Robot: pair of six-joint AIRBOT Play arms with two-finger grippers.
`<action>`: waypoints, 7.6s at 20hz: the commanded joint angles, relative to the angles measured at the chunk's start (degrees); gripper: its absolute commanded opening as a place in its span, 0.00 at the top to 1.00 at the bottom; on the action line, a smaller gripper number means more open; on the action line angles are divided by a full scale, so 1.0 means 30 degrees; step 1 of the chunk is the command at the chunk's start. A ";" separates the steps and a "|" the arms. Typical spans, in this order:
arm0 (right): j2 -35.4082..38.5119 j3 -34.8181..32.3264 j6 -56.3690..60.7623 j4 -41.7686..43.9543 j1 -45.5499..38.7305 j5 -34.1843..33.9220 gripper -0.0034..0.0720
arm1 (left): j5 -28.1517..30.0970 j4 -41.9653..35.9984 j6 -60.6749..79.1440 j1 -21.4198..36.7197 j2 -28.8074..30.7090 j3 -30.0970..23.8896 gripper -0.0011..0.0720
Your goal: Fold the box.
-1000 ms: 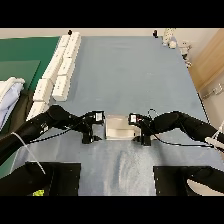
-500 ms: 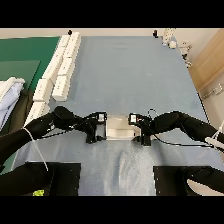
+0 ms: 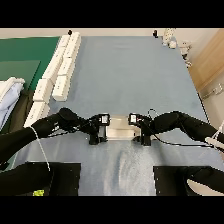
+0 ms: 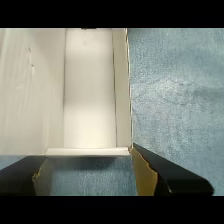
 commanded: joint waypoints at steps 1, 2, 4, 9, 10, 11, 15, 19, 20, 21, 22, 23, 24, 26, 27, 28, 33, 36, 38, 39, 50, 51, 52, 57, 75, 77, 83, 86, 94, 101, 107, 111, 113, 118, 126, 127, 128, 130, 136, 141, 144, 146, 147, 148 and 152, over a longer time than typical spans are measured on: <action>0.0022 0.0015 0.0015 0.0000 -0.0007 0.0007 0.27 | 0.0481 -0.0160 0.0044 -0.0226 -0.0401 0.0015 0.05; 0.0022 0.0015 0.0015 0.0000 -0.0007 0.0007 0.27 | 0.0495 -0.0168 0.0044 -0.0226 -0.0452 0.0015 0.05; 0.0022 0.0015 0.0015 0.0000 -0.0007 0.0007 0.27 | 0.0510 -0.0168 0.0051 -0.0233 -0.0459 0.0015 0.05; 0.0022 0.0015 0.0015 0.0000 -0.0007 0.0007 0.27 | 0.0933 -0.0124 0.0131 -0.0729 -0.0707 0.0146 0.05; 0.0022 0.0015 0.0015 0.0000 -0.0007 0.0007 0.27 | 0.1093 -0.0087 0.0117 -0.0838 -0.0707 0.0153 0.05; 0.0022 0.0015 0.0015 0.0000 -0.0007 0.0007 0.27 | 0.1137 -0.0095 0.0080 -0.0838 -0.0707 0.0153 0.05; 0.0022 0.0015 0.0015 0.0000 -0.0007 0.0007 0.27 | 0.1239 -0.0080 0.0044 -0.0940 -0.0714 0.0153 0.35; 0.0022 0.0015 0.0015 0.0000 -0.0007 0.0007 0.27 | 0.1355 0.0000 -0.0022 -0.1042 -0.0729 0.0153 0.34; 0.0022 0.0015 0.0007 0.0000 -0.0007 0.0007 0.27 | 0.1355 -0.0007 -0.0022 -0.1042 -0.0729 0.0153 0.34; 0.0022 0.0015 0.0015 0.0000 -0.0007 0.0007 0.27 | 0.1355 -0.0022 -0.0022 -0.1042 -0.0729 0.0153 0.34; 0.0022 0.0015 0.0015 0.0000 -0.0007 0.0007 0.27 | 0.1355 -0.0015 -0.0022 -0.1035 -0.0729 0.0153 0.34; 0.0022 0.0015 0.0015 0.0000 -0.0007 0.0007 0.27 | 0.1377 -0.0015 -0.0022 -0.1035 -0.0729 0.0153 0.35; 0.0022 0.0015 0.0015 0.0000 -0.0007 0.0007 0.27 | 0.1603 -0.0022 -0.0022 -0.1020 -0.0729 0.0153 0.35; 0.0022 0.0015 0.0015 0.0000 -0.0007 0.0007 0.27 | 0.1851 -0.0015 -0.0015 -0.1020 -0.0729 0.0153 0.34; 0.0022 0.0015 0.0015 0.0000 -0.0007 0.0007 0.27 | 0.1843 -0.0015 -0.0015 -0.1020 -0.0729 0.0153 0.35; 0.0022 0.0015 0.0015 0.0000 -0.0007 0.0007 0.27 | 0.1829 -0.0015 -0.0015 -0.1020 -0.0729 0.0153 0.35; 0.0022 0.0015 0.0015 0.0000 -0.0007 0.0007 0.27 | 0.1829 -0.0015 -0.0015 -0.1020 -0.0729 0.0153 0.35; 0.0022 0.0015 0.0015 0.0000 -0.0007 0.0007 0.27 | 0.1821 -0.0022 -0.0015 -0.1027 -0.0729 0.0153 0.35; 0.0022 0.0015 0.0015 0.0073 0.0007 0.0007 0.27 | 0.1821 -0.0022 -0.0015 -0.1020 -0.0729 0.0153 0.35; 0.0022 0.0015 0.0015 -0.0044 0.0007 0.0007 0.27 | 0.1821 -0.0015 -0.0015 -0.1020 -0.0729 0.0153 0.35; 0.3745 0.0255 0.8859 -0.6703 0.0000 -0.4503 0.00 | 0.1800 -0.0015 -0.0015 -0.1042 -0.0729 0.0153 0.35; 0.4554 0.0255 1.0571 -0.7701 0.0000 -0.5654 0.01 | 0.1814 -0.0015 -0.0015 -0.1042 -0.0729 0.0153 0.35; 0.5311 0.0284 1.2342 -0.8123 0.0000 -0.6856 0.01 | 0.1814 -0.0015 -0.0015 -0.1042 -0.0729 0.0153 0.35; 0.7956 0.0350 2.4276 -0.2594 0.0000 -0.8393 0.29 | 0.1807 -0.0022 -0.0015 -0.1042 -0.0729 0.0153 0.35; -0.1457 0.1319 2.7328 0.3854 0.0860 0.4983 0.58 | 0.1814 -0.0015 -0.0015 -0.1042 -0.0729 0.0153 0.35; -0.1887 0.1319 2.6731 0.3854 0.0860 0.4714 0.58 | 0.1814 -0.0022 -0.0015 -0.1042 -0.0729 0.0153 0.35; -0.1770 0.1333 2.6017 0.3854 0.0860 0.4765 0.58 | 0.1814 -0.0015 -0.0015 -0.1042 -0.0729 0.0153 0.35; -0.1428 0.1807 2.5667 0.3840 0.0852 0.4568 0.58 | 0.1821 -0.0015 -0.0015 -0.1042 -0.0729 0.0153 0.35; 0.3548 0.4131 2.3139 -0.0342 0.0852 -0.0729 0.58 | 0.1814 -0.0015 -0.0015 -0.1042 -0.0729 0.0153 0.35; 0.6419 0.2827 1.6655 -0.4838 0.0852 -1.0185 0.48 | 0.1814 -0.0015 -0.0015 -0.1042 -0.0729 0.0153 0.35; 0.5428 0.1260 1.1023 -0.8408 0.0860 -0.4568 0.15 | 0.1807 -0.0022 -0.0015 -0.1042 -0.0729 0.0153 0.35; 0.4146 0.1268 0.9843 -0.8102 0.1239 -0.2426 0.15 | 0.1814 -0.0022 -0.0015 -0.1042 -0.0729 0.0153 0.35; 0.3767 0.1268 0.9646 -0.7694 0.1566 -0.2441 0.17 | 0.1821 -0.0015 -0.0015 -0.1042 -0.0729 0.0153 0.35; 0.2987 0.1282 0.8153 -0.6812 0.1814 -0.1989 0.22 | 0.1814 -0.0022 -0.0015 -0.1042 -0.0729 0.0153 0.35; 0.2922 0.1282 0.6601 -0.4685 0.1814 -0.1639 0.76 | 0.1821 -0.0015 -0.0015 -0.1042 -0.0729 0.0153 0.35; 0.2922 0.1282 0.6237 -0.4437 0.1814 -0.1588 0.77 | 0.1821 -0.0022 -0.0015 -0.1042 -0.0729 0.0153 0.35; 0.2922 0.1282 0.5923 -0.4065 0.1814 -0.1537 0.77 | 0.1821 -0.0015 -0.0015 -0.1042 -0.0729 0.0153 0.35; 0.2798 0.1282 0.5319 -0.3453 0.1814 -0.1275 0.78 | 0.1821 -0.0022 -0.0015 -0.1042 -0.0729 0.0153 0.35; 0.1661 0.1282 0.3796 -0.2200 0.1814 -0.0969 0.22 | 0.1814 -0.0022 -0.0015 -0.1042 -0.0729 0.0153 0.35; 0.1617 0.1282 0.3519 -0.2288 0.1814 -0.0984 0.15 | 0.1814 -0.0022 -0.0015 -0.1042 -0.0729 0.0153 0.35; 0.1698 0.1282 0.3810 -0.2470 0.1814 -0.1202 0.18 | 0.1821 -0.0022 -0.0015 -0.1042 -0.0729 0.0153 0.35; 0.2018 0.1370 0.6237 -0.3184 0.1814 -0.1639 0.50 | 0.1821 -0.0015 -0.0015 -0.1042 -0.0729 0.0153 0.35; 0.2244 0.1494 0.8014 -0.4197 0.1807 -0.2004 0.70 | 0.1821 -0.0015 -0.0015 -0.1042 -0.0729 0.0153 0.35; 0.2499 0.1632 1.0462 -0.5778 0.1807 -0.2484 0.84 | 0.1821 -0.0022 -0.0015 -0.1042 -0.0729 0.0153 0.34; 0.4073 0.2033 1.9999 -1.5249 0.1719 -0.4546 0.95 | 0.1821 -0.0022 -0.0015 -0.1042 -0.0729 0.0153 0.35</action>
